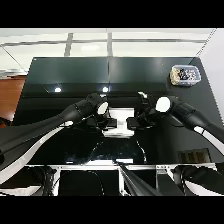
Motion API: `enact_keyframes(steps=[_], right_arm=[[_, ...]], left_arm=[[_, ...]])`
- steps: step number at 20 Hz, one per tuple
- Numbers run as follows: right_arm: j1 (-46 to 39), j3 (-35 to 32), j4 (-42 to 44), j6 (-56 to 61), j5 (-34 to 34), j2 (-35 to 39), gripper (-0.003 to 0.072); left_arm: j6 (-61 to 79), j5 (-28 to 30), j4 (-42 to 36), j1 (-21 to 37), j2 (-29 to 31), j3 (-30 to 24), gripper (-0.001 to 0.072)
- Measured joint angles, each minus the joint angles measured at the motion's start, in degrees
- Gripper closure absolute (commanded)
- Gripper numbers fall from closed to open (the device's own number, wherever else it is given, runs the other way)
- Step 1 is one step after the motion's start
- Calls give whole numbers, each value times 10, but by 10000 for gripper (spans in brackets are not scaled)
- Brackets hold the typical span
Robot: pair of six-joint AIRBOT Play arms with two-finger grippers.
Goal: Fold the box and place the chain.
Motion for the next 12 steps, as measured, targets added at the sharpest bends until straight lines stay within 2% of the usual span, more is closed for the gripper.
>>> enact_keyframes(steps=[3, 5, 12], right_arm=[[38, 14, -68, 76, -5, -11, 261], [61, 28, -105, 119, -5, -20, 309], [100, 54, -191, 250, 17, -37, 309]], left_arm=[[0, 0, 0, 0, 0, 0, 682], [0, 0, 0, 0, 0, 0, 682], [0, 1, 0, 0, 0, 0, 682]])
